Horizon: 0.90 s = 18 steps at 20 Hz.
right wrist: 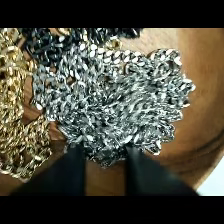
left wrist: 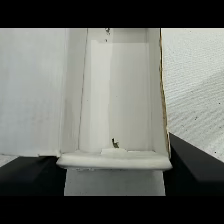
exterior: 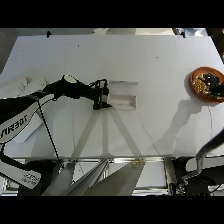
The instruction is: Fold the box and place the chain.
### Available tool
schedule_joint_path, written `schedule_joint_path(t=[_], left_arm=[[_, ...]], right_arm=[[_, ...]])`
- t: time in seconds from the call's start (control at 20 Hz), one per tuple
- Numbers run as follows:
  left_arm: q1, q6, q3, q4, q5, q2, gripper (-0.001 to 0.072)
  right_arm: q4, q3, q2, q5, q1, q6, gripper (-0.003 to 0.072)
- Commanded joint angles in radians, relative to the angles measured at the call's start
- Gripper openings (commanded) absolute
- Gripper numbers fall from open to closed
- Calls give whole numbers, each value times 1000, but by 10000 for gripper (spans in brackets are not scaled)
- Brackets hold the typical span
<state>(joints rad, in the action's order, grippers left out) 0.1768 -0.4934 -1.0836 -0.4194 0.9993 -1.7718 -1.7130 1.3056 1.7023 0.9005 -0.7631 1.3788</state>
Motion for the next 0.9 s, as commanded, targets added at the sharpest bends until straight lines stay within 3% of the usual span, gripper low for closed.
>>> schedule_joint_path(t=[0.0,0.35,0.85], left_arm=[[0,0,0,0,0,1,300],[0,0,0,0,0,1,300],[0,0,0,0,0,1,300]], right_arm=[[-3,0,21,-22,-3,0,22],[-1,0,-100,55,-3,-2,12],[194,0,-348,406,-2,-175,11]])
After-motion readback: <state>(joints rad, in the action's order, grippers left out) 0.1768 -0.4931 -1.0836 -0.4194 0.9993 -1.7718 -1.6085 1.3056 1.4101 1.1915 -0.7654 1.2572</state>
